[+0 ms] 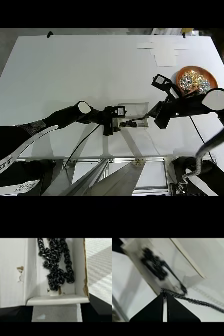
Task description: Fold the box and place the chain.
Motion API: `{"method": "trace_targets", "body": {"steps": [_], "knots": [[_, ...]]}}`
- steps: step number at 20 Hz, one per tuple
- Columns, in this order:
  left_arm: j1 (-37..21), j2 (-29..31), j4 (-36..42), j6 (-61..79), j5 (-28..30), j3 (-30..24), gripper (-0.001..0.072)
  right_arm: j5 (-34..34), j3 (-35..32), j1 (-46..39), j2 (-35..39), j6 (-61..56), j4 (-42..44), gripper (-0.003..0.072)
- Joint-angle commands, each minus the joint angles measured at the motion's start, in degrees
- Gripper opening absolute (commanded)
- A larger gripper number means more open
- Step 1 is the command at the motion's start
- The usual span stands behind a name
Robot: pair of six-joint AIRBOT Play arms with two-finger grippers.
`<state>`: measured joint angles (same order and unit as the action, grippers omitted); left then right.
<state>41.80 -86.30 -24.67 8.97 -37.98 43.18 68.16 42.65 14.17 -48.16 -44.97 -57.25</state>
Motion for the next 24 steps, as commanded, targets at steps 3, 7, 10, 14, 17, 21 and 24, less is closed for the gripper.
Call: {"method": "trace_targets", "body": {"steps": [3,7,10,14,17,21,24], "knots": [[0.0,0.02,0.0,0.02,0.02,-0.02,0.027,-1.7,0.02,0.09,3.48,2.03,17.86,0.0014],[0.0,0.02,0.0,0.02,0.0,-0.02,0.027,-7.78,0.02,4.61,2.05,1.99,17.77,0.0016],[0.0,0.02,0.0,0.02,0.0,-0.02,0.027,-11.3,0.02,8.57,-1.86,1.22,12.22,0.0017],[0.0,0.02,0.0,0.02,0.0,-0.02,0.027,-11.17,0.02,9.81,-8.9,-3.8,4.26,0.0018],[0.0,0.02,0.0,0.02,0.0,-0.02,0.027,-10.43,0.02,9.81,-13.0,-4.94,3.23,0.013],[0.0,0.02,0.0,0.02,0.0,-0.02,0.027,-8.81,2.97,9.7,-12.57,-7.21,2.36,0.02],[0.0,0.02,0.0,0.02,0.02,-0.02,0.027,-9.01,9.97,7.45,-11.58,-15.23,-3.39,0.0155]]}}
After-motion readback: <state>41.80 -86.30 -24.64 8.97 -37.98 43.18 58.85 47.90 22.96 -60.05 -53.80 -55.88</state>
